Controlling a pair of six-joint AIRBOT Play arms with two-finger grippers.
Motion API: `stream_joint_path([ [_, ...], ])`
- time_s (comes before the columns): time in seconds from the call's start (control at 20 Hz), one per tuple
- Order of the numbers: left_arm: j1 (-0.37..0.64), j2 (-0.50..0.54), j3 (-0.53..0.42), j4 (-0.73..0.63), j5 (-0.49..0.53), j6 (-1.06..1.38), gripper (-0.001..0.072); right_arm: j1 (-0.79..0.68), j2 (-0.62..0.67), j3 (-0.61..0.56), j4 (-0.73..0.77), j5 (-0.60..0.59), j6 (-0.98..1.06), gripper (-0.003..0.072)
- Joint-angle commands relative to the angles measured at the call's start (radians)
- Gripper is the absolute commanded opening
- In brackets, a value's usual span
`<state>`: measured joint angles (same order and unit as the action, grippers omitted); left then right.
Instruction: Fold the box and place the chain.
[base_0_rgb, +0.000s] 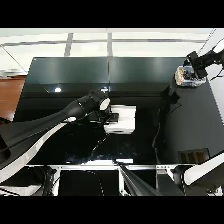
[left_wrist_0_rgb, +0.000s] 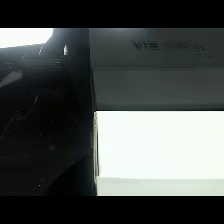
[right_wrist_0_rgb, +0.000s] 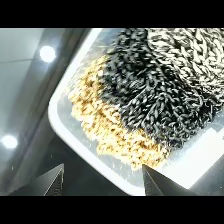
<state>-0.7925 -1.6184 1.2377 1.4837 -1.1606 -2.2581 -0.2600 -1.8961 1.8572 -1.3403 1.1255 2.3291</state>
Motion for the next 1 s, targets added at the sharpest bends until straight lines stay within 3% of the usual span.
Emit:
stream_joint_path([
  [0.0, 0.001, 0.0, 0.0, 0.0, 0.001, 0.0, 0.0029, -0.019, -0.045, 0.024, 0.043, -0.009, 0.058, 0.0549],
  [0.7, 0.001, 0.0, 0.0, -0.001, 0.002, 0.0, 0.0029, -0.018, -0.136, 0.024, 0.082, -0.068, 0.048, 0.0548],
  [0.8, 0.001, 0.0, 0.0, -0.001, 0.001, 0.0, 0.003, -0.018, -0.143, 0.024, 0.08, -0.069, 0.014, 0.0469],
  [0.85, 0.001, 0.0, 0.0, -0.001, 0.002, 0.0, 0.0029, -0.019, -0.143, 0.024, 0.082, -0.074, -0.013, 0.0302],
  [0.9, 0.001, 0.0, 0.0, -0.001, 0.002, 0.0, 0.003, -0.018, -0.141, 0.024, 0.092, -0.076, -0.066, 0.0064],
  [0.95, 0.001, 0.0, 0.0, -0.001, 0.001, 0.0, 0.0029, -0.018, -0.136, 0.025, 0.1, -0.075, -0.119, 0.0015],
])
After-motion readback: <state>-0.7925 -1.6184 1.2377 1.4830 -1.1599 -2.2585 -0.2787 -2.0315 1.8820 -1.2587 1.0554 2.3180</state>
